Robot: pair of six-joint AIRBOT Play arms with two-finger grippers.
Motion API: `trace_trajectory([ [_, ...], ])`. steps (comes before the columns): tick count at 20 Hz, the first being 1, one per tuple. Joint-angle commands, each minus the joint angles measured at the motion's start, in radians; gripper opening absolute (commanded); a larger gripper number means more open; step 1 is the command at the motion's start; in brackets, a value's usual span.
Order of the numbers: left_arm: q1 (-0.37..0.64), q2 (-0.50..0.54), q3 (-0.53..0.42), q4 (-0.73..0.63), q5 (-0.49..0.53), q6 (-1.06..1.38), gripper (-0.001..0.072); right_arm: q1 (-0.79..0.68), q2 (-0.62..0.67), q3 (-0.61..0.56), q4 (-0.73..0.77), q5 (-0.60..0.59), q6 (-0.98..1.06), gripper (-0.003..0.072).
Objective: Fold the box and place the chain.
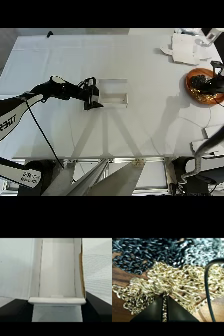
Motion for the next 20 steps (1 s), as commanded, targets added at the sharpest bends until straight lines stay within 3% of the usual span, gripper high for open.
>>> trace_trajectory([
  [1, 0.0, 0.0, 0.0, 0.0, 0.0, 0.0, 0.0155, 0.0, -0.007, -0.002, 0.006, 0.034, -0.008, 0.0011],
  [11, 0.0, 0.0, 0.0, 0.0, -0.005, 0.0, 0.0155, 0.0, 0.211, -0.002, 0.141, 0.06, -0.022, 0.001],
  [14, 0.0, 0.0, 0.0, 0.0, -0.008, 0.0, 0.0155, 0.003, 0.285, -0.002, 0.212, 0.116, -0.023, 0.001],
  [20, 0.0, 0.0, 0.0, 0.0, -0.008, 0.0, 0.0155, 0.161, 0.42, -0.002, 0.213, 0.234, -0.029, 0.001],
])
